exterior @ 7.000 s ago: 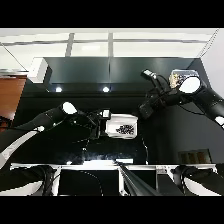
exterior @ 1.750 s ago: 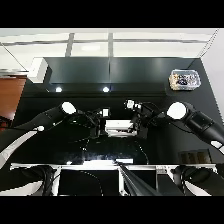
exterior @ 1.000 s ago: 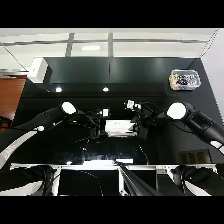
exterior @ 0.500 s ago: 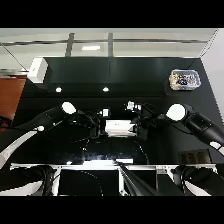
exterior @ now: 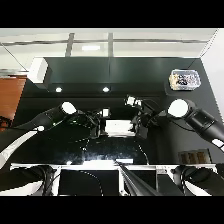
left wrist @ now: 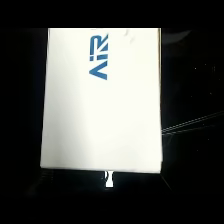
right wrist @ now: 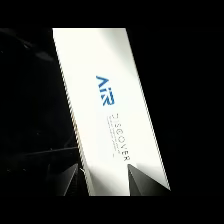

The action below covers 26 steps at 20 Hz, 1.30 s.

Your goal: Fold the box and place the chain.

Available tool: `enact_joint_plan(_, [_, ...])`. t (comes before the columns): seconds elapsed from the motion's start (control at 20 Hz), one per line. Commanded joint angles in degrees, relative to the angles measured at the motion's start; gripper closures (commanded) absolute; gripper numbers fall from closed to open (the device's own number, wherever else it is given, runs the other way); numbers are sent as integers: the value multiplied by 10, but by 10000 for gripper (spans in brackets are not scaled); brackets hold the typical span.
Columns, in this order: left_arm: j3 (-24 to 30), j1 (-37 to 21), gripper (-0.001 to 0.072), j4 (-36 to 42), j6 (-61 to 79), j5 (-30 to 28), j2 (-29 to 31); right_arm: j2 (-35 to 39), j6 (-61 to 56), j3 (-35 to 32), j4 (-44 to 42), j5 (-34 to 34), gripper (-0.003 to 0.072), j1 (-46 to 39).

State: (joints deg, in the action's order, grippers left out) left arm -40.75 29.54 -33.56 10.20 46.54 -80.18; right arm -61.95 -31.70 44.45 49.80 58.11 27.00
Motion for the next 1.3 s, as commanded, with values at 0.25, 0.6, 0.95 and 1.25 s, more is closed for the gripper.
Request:
enact_joint_plan(0.25, [0,0,355,0,0,0,0,0,-268,7,-87,164,671,-101])
enact_joint_plan(0.6, [0,0,355,0,0,-1,0,-52,-260,-68,-277,-4,670,-67])
enact_joint_plan(0.95, [0,0,355,0,0,-1,0,-124,-264,-68,-245,-32,670,-62])
enact_joint_plan(1.25, [0,0,355,0,0,-1,0,-125,-264,-68,-226,-33,670,-62])
